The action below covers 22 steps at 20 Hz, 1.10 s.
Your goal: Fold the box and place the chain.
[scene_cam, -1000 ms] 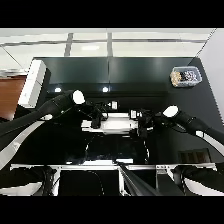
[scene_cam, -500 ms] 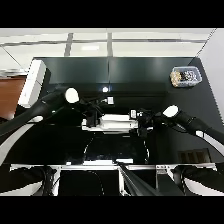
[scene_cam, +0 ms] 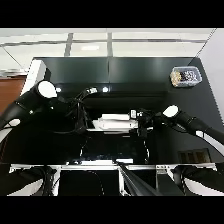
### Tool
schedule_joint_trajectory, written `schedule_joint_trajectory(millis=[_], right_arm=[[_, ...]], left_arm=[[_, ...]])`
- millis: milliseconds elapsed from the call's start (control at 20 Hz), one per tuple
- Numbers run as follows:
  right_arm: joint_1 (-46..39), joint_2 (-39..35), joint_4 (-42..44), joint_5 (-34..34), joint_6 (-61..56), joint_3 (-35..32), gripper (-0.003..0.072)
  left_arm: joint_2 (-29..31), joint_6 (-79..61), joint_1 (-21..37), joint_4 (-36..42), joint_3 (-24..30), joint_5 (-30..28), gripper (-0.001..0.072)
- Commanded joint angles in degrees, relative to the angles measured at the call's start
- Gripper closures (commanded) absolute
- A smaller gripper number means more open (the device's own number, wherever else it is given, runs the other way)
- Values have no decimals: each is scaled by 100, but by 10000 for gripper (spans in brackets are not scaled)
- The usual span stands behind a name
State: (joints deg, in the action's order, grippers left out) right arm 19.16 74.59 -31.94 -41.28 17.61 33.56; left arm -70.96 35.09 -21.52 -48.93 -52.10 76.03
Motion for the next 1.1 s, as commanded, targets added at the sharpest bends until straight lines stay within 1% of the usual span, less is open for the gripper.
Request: schedule_joint_trajectory(millis=[0,100,200,300,350,400,450,500,650,750,850,1050], right_arm=[[0,2,-4,-4,0,7,501],[0,2,-2,-4,-2,7,500],[0,2,-2,-2,-2,7,500],[0,2,-2,-2,-2,7,500],[0,2,-2,-2,-2,7,500],[0,2,-2,-2,-2,7,500],[0,2,-2,-2,-2,7,500],[0,2,-2,-2,-2,7,499],[0,2,-2,0,-2,7,497],[0,2,-2,-2,-2,7,482],[0,2,0,-2,-2,7,482],[0,2,0,-2,-2,7,482]], left_arm=[[39,-138,-210,1764,605,-807,686],[39,-461,-413,2376,802,-1845,685],[39,-728,-461,2802,811,-2833,685],[28,-730,-461,2782,813,-3869,685],[-24,-728,-457,2649,811,-4286,686],[-81,-721,-446,2507,809,-4542,685],[-157,-721,-411,2424,804,-4599,685],[-256,-715,-374,2420,804,-4470,685],[-715,-614,-350,2181,804,-3657,685],[-955,-614,-348,2149,802,-3322,685],[-1060,-614,-348,2153,802,-3187,685],[-1060,-616,-323,2081,697,-3014,686]])
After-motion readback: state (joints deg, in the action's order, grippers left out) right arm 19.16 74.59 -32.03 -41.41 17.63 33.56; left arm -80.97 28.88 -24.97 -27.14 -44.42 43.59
